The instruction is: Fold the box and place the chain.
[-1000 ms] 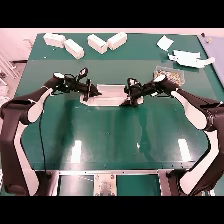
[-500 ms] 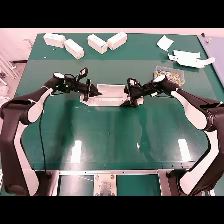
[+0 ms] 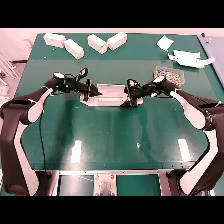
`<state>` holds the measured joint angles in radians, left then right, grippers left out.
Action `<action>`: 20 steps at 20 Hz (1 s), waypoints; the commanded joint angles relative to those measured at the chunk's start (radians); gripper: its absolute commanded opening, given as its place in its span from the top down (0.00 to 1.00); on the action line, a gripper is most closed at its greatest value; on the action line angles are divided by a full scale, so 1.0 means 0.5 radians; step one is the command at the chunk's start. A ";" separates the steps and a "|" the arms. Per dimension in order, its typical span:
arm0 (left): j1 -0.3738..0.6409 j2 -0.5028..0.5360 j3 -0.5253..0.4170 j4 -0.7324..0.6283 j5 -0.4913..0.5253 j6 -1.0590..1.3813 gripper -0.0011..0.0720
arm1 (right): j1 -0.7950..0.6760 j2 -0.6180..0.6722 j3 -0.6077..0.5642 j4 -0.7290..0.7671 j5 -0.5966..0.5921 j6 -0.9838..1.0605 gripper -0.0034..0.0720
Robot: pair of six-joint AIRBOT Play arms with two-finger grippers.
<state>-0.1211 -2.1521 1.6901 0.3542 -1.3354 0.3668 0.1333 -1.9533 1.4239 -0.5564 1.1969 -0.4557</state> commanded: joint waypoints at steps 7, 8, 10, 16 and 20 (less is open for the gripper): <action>0.001 0.001 0.002 0.001 -0.001 0.000 0.96 | -0.019 -0.002 -0.002 -0.004 0.003 -0.002 0.17; 0.001 0.001 0.002 0.001 -0.001 0.001 0.96 | -0.022 -0.002 -0.001 -0.004 0.002 -0.002 0.17; 0.001 0.001 0.002 0.001 -0.001 0.001 0.96 | -0.025 -0.002 -0.001 -0.004 0.002 -0.002 0.17; 0.001 0.001 0.002 0.001 0.000 0.001 0.96 | -0.025 -0.002 -0.002 -0.003 0.003 -0.002 0.17; 0.001 0.001 0.002 0.001 0.000 0.001 0.96 | -0.021 -0.002 -0.002 -0.004 0.002 -0.002 0.17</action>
<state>-0.1219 -2.1521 1.6901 0.3542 -1.3357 0.3668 0.1211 -1.9537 1.4235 -0.5579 1.1969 -0.4572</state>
